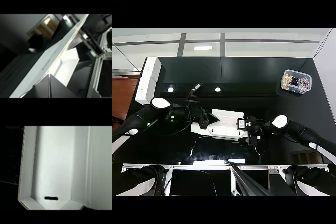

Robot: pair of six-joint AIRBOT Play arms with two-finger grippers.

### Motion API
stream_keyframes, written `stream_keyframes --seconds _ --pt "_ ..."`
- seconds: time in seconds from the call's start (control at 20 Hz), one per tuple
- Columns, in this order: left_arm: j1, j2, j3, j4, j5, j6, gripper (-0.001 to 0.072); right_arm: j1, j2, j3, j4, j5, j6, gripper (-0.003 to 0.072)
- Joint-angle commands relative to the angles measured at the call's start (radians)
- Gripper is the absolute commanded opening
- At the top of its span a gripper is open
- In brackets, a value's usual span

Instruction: Fold the box and place the chain.

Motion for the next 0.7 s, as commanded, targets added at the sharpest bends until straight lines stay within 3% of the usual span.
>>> stream_keyframes --seconds 0.0,0.25,0.45,0.65 --pt "0.001 0.000 0.001 -0.036 0.020 0.045 0.0026 0.002 -0.001 0.000 0.001 -0.002 0.002 0.0130" --pt "-0.067 -0.008 0.001 0.050 0.237 0.068 0.0026 0.006 -0.001 -0.001 -0.001 -0.005 0.002 0.0130" --pt "-0.080 -0.032 0.001 0.140 0.236 0.063 0.0026 0.006 -0.001 -0.001 -0.001 -0.005 0.002 0.0130" --pt "-0.080 -0.037 0.001 0.144 0.241 0.062 0.0026 0.006 -0.001 -0.001 -0.001 -0.005 0.002 0.0130"
